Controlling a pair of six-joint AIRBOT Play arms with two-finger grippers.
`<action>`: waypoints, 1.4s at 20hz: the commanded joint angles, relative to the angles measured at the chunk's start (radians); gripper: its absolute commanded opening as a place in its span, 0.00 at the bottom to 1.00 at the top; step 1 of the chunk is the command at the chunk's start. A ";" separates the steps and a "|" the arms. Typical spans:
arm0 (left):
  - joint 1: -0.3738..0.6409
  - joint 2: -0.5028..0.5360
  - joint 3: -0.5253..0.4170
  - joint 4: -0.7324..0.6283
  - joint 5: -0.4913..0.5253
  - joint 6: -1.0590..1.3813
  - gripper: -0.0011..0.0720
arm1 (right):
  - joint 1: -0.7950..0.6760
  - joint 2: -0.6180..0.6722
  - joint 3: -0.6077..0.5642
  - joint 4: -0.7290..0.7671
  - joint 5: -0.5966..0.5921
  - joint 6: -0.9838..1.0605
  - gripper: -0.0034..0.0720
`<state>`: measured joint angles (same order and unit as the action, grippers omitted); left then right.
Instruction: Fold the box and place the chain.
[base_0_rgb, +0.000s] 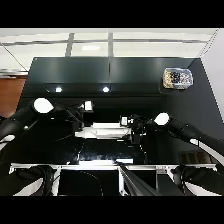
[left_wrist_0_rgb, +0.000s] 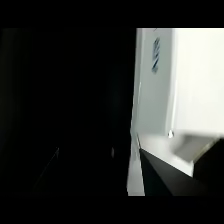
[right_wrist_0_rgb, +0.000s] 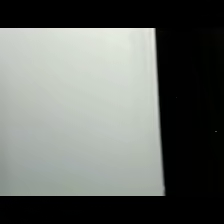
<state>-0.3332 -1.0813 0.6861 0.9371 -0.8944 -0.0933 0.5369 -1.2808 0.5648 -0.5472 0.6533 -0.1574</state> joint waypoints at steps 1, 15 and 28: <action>0.065 0.096 0.014 0.236 -0.197 -0.426 0.76 | 0.001 -0.001 0.000 0.000 0.000 0.001 0.63; -0.146 -0.019 -0.181 -0.724 0.491 -0.287 0.06 | 0.001 -0.001 0.000 -0.001 0.000 0.001 0.63; 0.058 0.079 -0.054 -0.295 0.134 -0.254 0.06 | 0.001 -0.001 0.000 -0.004 0.001 0.001 0.63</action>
<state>-0.3702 -1.1038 0.6010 0.5285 -0.6350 -0.3462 0.5369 -1.2808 0.5648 -0.5491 0.6537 -0.1566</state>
